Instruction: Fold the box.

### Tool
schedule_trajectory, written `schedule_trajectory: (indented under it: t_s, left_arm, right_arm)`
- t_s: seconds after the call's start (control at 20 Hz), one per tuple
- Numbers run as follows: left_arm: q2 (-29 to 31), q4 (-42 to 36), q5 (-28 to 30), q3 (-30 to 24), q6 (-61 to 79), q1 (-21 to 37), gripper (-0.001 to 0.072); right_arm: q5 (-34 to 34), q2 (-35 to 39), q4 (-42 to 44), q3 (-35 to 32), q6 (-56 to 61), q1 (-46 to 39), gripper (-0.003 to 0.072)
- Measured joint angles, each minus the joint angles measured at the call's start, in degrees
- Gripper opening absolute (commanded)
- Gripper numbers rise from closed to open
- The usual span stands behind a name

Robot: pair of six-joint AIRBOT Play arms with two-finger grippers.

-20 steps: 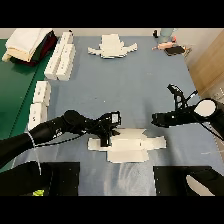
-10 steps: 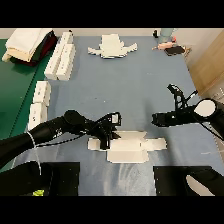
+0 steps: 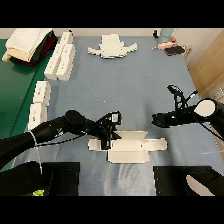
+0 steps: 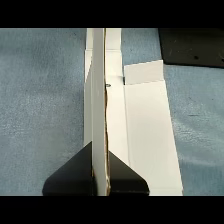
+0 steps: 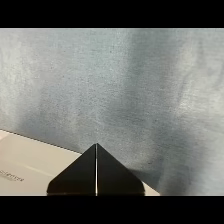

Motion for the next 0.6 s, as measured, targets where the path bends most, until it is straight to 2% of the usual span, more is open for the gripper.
schedule_trajectory:
  t_s: [0.35, 0.6]
  left_arm:
    - [-0.3, 0.3, 0.2, 0.0, 0.0, 0.0, 0.0016]
    - [-0.3, 0.3, 0.2, 0.0, 0.0, 0.0, 0.0016]
  right_arm:
    - [1.2, 0.1, 0.2, 0.0, 0.0, 0.0, 0.0002]
    - [9.0, 4.7, 1.7, 0.0, 1.4, 0.0, 0.0002]
